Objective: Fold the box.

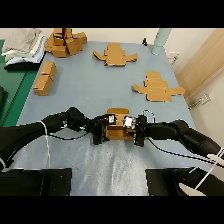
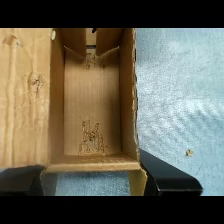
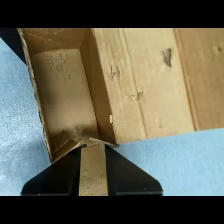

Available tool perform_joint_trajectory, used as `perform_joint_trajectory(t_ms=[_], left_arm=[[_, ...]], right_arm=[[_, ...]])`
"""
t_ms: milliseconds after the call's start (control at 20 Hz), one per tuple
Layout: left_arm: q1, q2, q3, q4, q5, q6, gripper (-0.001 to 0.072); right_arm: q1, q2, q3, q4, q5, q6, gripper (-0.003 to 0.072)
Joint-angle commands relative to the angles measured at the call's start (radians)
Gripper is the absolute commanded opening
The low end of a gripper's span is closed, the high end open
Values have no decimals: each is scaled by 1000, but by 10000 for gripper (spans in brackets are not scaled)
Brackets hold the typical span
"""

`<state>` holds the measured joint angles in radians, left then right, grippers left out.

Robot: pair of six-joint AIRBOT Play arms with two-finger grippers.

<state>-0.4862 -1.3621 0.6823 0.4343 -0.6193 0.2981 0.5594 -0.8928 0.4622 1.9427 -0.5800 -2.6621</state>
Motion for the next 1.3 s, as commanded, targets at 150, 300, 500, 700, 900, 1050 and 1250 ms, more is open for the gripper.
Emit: perform_joint_trajectory(t_ms=[150,300,500,700,900,1050,1250], left_arm=[[0,1,0,0,-1,1,527],[0,1,0,0,-1,1,527],[0,1,0,0,-1,1,527],[0,1,0,0,-1,1,527],[0,1,0,0,-1,1,527],[0,1,0,0,-1,1,527],[0,1,0,0,-1,1,527]], right_arm=[[4,0,0,49,4,-29,356],[4,0,-1,56,4,-29,552],[4,0,-1,56,3,-29,567],[4,0,-1,56,-1,-28,300],[4,0,-1,79,0,-29,571],[4,0,-1,79,0,-29,571],[4,0,-1,77,0,-29,570]])
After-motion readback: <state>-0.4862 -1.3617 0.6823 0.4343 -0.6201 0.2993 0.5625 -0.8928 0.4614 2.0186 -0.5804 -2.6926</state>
